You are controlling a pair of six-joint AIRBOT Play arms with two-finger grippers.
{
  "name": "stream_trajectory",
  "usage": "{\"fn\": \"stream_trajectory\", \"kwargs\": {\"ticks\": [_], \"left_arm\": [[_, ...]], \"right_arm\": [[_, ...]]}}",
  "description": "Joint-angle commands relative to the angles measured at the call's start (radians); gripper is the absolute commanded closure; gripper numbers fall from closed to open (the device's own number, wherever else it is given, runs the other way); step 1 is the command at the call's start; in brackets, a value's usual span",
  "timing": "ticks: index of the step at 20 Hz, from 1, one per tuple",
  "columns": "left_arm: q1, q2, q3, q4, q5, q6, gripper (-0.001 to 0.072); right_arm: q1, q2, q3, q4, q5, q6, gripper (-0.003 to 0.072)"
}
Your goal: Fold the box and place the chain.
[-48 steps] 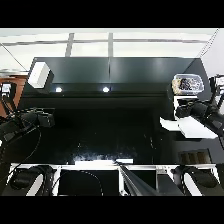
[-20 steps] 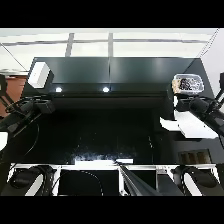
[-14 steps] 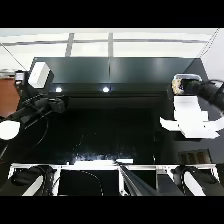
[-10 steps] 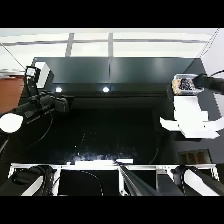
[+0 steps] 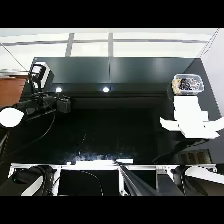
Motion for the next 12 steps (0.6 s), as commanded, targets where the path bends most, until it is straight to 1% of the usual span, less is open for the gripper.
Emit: {"fn": "stream_trajectory", "kwargs": {"ticks": [1, 2, 3, 4, 5, 7, 9, 10, 11, 12], "left_arm": [[0.0, -0.026, 0.002, 0.003, -0.005, -0.006, -0.0002], [0.0, -0.034, 0.002, 0.002, -0.001, -0.006, -0.0001], [0.0, -0.045, 0.002, 0.002, 0.0, -0.006, -0.0001], [-0.001, -0.053, 0.002, 0.002, -0.001, -0.006, -0.0001], [-0.001, -0.061, 0.002, -0.002, -0.002, -0.006, -0.0001], [-0.001, -0.064, 0.002, -0.003, -0.002, -0.006, -0.0001], [-0.001, -0.064, 0.002, -0.016, -0.001, -0.006, -0.0001], [-0.001, -0.065, 0.002, -0.017, 0.0, -0.006, -0.0001], [-0.001, -0.067, 0.002, -0.021, 0.0, -0.006, -0.0001], [-0.001, -0.07, 0.002, -0.024, 0.0, -0.006, -0.0001]], "right_arm": [[-0.066, -0.051, 0.01, 0.113, 0.098, -0.233, -0.0034], [-0.069, -0.066, 0.011, 0.207, 0.12, -0.303, -0.0034], [-0.068, -0.085, 0.011, 0.267, 0.146, -0.338, -0.0034], [-0.06, -0.109, 0.011, 0.273, 0.179, -0.354, -0.0034], [-0.047, -0.133, 0.011, 0.228, 0.205, -0.353, -0.0034], [-0.014, -0.156, 0.011, 0.102, 0.202, -0.37, -0.0031], [0.024, -0.157, 0.013, 0.029, 0.152, -0.436, 0.0167], [0.035, -0.157, 0.013, 0.032, 0.123, -0.451, 0.0264], [0.047, -0.157, 0.013, 0.039, 0.1, -0.467, 0.0276], [0.057, -0.157, 0.013, 0.045, 0.095, -0.485, 0.0467]]}}
